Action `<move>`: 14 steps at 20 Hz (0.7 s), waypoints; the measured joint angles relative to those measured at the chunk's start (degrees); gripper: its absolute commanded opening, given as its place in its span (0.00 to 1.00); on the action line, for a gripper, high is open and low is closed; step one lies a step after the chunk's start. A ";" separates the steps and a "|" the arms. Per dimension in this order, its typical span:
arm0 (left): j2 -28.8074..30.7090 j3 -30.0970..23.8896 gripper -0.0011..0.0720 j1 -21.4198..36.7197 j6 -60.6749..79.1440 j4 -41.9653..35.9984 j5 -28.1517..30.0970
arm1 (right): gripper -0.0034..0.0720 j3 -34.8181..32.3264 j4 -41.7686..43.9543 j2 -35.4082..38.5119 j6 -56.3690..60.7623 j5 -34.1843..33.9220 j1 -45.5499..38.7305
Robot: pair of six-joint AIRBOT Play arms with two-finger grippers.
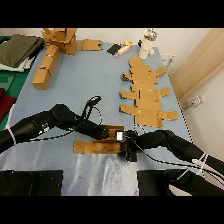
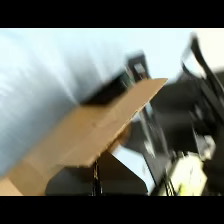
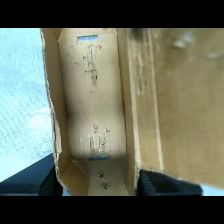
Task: Fold the box.
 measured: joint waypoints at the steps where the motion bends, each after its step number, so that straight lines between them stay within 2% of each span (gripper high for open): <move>1: -0.70 0.00 0.03 0.24 -0.11 -0.07 2.10 | 0.74 0.00 0.00 0.00 0.00 0.02 0.00; 6: -4.39 0.00 0.03 1.09 -1.38 2.43 6.34 | 0.74 0.00 0.00 0.00 0.00 0.00 0.00; 14: -9.14 0.35 0.03 1.31 -2.67 4.07 3.48 | 0.74 0.00 -0.02 0.00 0.00 0.00 0.00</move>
